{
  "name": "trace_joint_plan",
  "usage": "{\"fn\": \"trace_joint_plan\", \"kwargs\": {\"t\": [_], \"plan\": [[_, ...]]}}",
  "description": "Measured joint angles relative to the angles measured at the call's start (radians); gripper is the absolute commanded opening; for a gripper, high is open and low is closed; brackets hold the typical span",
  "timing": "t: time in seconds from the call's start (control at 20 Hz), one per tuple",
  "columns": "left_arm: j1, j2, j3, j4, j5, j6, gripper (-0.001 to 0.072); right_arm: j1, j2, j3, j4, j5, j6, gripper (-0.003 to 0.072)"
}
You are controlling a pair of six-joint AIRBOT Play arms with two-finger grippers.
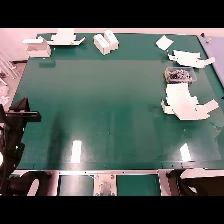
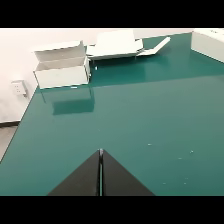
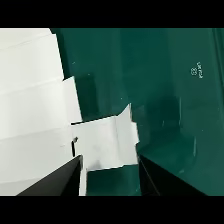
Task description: Fold the box and place the chain.
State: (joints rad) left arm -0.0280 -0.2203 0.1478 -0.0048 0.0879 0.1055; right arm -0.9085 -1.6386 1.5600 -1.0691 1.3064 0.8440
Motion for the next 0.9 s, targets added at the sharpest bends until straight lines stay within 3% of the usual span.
{"fn": "trace_joint_plan", "kwargs": {"t": [0.15, 0.4, 0.55, 0.9], "plan": [[0.0, 0.0, 0.0, 0.0, 0.0, 0.0, 0.002, -0.003, -0.088, 0.078, -0.003, 0.041, -0.021, 0.0472], [0.0, 0.0, 0.0, 0.0, 0.0, 0.0, 0.002, -0.005, -0.207, 0.171, -0.006, 0.124, -0.039, 0.0473], [0.0, 0.0, 0.0, 0.0, 0.0, 0.0, 0.002, -0.005, -0.248, 0.194, -0.005, 0.174, -0.042, 0.0511], [0.0, 0.0, 0.0, 0.0, 0.0, 0.0, 0.002, -0.005, -0.292, 0.207, 0.06, 0.246, -0.084, 0.051]]}}
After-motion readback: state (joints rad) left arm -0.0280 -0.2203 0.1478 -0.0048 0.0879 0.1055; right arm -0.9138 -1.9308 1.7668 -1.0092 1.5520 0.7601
